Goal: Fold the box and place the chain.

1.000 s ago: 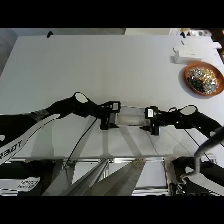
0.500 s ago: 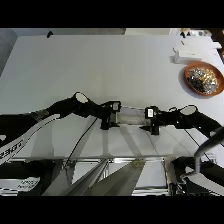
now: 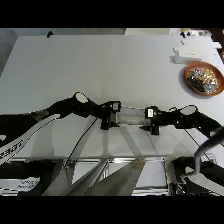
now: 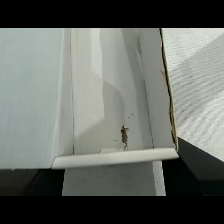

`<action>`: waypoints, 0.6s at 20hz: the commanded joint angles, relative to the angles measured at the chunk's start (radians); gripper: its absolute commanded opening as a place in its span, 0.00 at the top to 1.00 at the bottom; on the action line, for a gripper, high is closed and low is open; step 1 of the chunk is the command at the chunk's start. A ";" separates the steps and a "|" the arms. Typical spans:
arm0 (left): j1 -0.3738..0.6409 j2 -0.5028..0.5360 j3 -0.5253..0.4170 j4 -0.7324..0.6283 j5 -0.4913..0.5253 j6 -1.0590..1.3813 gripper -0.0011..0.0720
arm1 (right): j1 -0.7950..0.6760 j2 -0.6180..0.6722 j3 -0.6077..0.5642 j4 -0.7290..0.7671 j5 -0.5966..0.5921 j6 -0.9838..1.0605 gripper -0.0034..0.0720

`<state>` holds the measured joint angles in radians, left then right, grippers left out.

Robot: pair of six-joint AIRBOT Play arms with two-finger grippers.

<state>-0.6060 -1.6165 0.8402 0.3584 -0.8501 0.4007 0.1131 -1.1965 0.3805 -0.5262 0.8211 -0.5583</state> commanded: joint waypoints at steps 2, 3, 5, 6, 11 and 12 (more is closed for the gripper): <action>0.000 -0.001 0.000 0.000 0.001 0.000 0.49 | 0.000 0.001 0.001 0.000 -0.043 -0.001 0.30; 0.000 -0.001 0.000 0.000 0.001 0.000 0.49 | 0.000 0.001 0.001 0.000 -0.051 0.000 0.30; 0.000 -0.001 0.000 0.000 0.001 0.000 0.49 | 0.000 0.001 0.001 0.000 -0.051 0.035 0.35; 0.000 -0.001 0.000 0.000 0.000 0.000 0.49 | 0.000 0.001 0.001 0.000 -0.053 0.041 0.34; 0.000 -0.001 0.000 0.000 0.000 0.000 0.49 | 0.000 0.063 0.002 -0.024 -0.071 0.097 0.03; 0.000 -0.001 0.000 0.000 0.000 0.000 0.49 | 0.000 0.085 0.002 -0.064 -0.071 0.145 0.03</action>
